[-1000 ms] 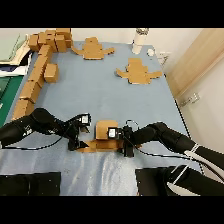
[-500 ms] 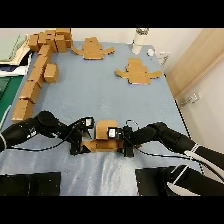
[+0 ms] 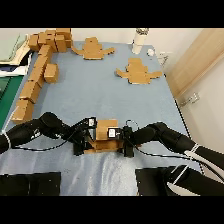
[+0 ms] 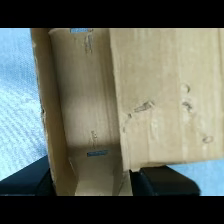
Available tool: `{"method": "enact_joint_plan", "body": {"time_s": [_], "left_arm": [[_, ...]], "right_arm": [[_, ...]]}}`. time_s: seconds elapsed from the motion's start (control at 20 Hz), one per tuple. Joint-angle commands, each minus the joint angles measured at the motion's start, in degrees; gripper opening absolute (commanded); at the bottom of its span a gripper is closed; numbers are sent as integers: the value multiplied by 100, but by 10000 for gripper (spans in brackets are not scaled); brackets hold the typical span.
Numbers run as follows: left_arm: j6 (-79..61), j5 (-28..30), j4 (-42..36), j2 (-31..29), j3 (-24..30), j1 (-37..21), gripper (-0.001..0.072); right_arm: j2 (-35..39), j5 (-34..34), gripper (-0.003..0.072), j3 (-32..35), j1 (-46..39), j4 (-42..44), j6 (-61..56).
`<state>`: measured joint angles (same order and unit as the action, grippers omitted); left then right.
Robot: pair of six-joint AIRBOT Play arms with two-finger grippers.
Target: Fold the box.
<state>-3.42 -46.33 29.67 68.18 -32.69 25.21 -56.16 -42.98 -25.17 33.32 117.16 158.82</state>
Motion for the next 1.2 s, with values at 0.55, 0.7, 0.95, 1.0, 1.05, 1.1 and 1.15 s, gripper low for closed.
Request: {"method": "enact_joint_plan", "body": {"time_s": [0.55,0.7,0.95,1.0,1.05,1.1,1.15], "left_arm": [[-188,247,-476,11,44,17,170],[-514,258,-793,11,44,79,170],[-516,269,-911,203,44,127,171],[-518,273,-916,225,44,140,171],[-518,282,-916,232,44,153,194],[-518,282,-916,232,44,155,270],[-516,284,-916,232,44,155,478]], "right_arm": [[4,2,501,2,2,4,-22],[4,2,501,2,2,4,-22],[4,2,501,2,2,4,-22],[4,2,501,2,2,4,-24],[4,2,501,2,2,4,-22],[4,2,501,2,2,4,-24],[4,2,501,2,2,4,-22]]}}
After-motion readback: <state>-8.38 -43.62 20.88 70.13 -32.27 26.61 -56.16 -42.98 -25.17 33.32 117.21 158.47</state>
